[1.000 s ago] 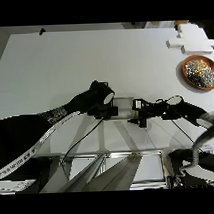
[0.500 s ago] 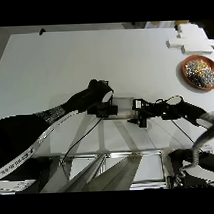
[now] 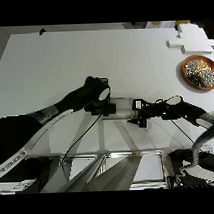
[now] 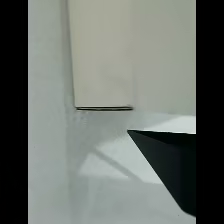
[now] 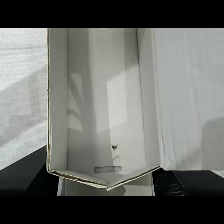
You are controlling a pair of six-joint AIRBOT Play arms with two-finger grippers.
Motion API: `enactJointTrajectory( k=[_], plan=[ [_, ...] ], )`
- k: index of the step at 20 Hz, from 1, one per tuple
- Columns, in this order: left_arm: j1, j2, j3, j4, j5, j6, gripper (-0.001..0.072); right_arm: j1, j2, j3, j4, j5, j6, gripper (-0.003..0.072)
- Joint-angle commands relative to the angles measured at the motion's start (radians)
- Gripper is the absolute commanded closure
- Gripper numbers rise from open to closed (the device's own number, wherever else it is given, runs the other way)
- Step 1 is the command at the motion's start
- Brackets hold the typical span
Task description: Fold the box and place the chain.
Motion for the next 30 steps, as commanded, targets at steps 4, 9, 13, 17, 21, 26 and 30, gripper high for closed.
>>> enactJointTrajectory(
  k=[4,9,13,17,21,26,30],
  plan=[
    [0.152,0.216,-0.002,-0.051,-0.077,0.328,0.0334,-0.001,0.001,0.000,0.000,0.000,0.001,0.0354],
    [0.316,0.393,-0.101,-0.127,-0.108,0.802,0.0013,-0.001,0.001,0.000,0.000,0.000,0.001,0.0354],
    [0.429,0.423,-0.399,-0.468,0.106,1.802,0.0013,-0.001,0.001,0.000,0.000,0.000,0.001,0.0354],
    [0.475,0.337,-0.586,-0.798,0.392,2.397,0.0013,-0.001,0.001,0.000,0.000,0.000,0.001,0.0354],
    [0.474,0.191,-0.587,-0.960,0.395,2.626,0.0012,0.000,0.001,0.000,0.000,0.000,0.001,0.0354],
    [0.465,0.172,-0.587,-0.966,0.400,2.679,0.0011,-0.001,0.001,0.000,0.000,0.000,0.001,0.0354],
    [0.427,0.172,-0.587,-1.000,0.428,2.679,0.0009,-0.001,0.001,0.000,0.000,0.000,0.001,0.0354]
  ],
)
